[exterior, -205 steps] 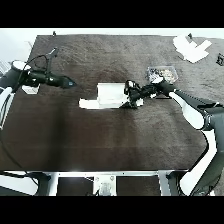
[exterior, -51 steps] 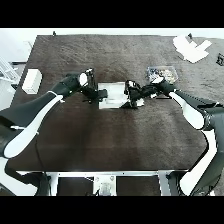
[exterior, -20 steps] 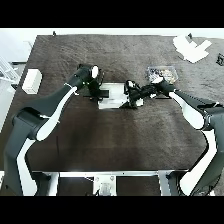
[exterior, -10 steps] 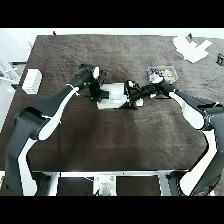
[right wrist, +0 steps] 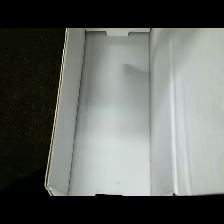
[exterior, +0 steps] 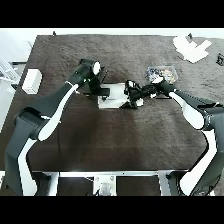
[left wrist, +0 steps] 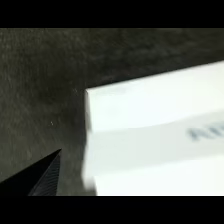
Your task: Fold the box and place the chain.
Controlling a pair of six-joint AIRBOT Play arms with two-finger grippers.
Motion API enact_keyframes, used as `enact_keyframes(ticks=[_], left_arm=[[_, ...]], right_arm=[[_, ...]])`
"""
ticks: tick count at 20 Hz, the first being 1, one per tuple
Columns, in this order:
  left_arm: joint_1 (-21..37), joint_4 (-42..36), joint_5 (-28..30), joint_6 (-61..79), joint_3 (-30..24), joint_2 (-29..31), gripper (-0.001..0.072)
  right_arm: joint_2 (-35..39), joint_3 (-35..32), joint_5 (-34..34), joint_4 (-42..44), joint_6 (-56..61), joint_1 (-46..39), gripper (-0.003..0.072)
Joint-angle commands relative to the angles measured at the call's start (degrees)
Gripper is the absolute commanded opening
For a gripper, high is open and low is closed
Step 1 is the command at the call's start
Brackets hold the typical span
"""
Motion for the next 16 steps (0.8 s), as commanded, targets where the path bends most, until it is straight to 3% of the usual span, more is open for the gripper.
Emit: enact_keyframes(ticks=[1,5,8,11,14,15,16], left_arm=[[0.96,-2.27,-5.11,2.29,1.18,2.58,0.0568],[4.85,-5.49,-8.50,10.73,1.07,9.77,0.0568],[8.94,-5.84,-6.93,20.57,0.48,14.14,0.0567],[13.20,-14.84,0.55,39.28,-3.63,15.23,0.0567],[17.53,-17.94,-2.75,57.22,-11.34,15.23,0.0568],[18.53,-18.99,-2.27,57.57,-13.51,15.21,0.0569],[19.21,-20.35,0.96,61.42,-15.80,15.21,0.0617]], right_arm=[[0.00,-0.02,0.09,0.07,0.07,0.07,0.0592],[0.00,-0.02,0.11,0.07,0.07,0.09,0.0592],[0.00,-0.02,0.09,0.07,0.07,0.07,0.0592],[0.00,-0.02,0.09,0.07,0.07,0.09,0.0592],[0.00,-0.02,0.11,0.09,0.07,0.07,0.0592],[0.00,-0.02,0.11,0.07,0.07,0.07,0.0592],[0.00,-0.02,0.09,0.07,0.07,0.07,0.0592]])
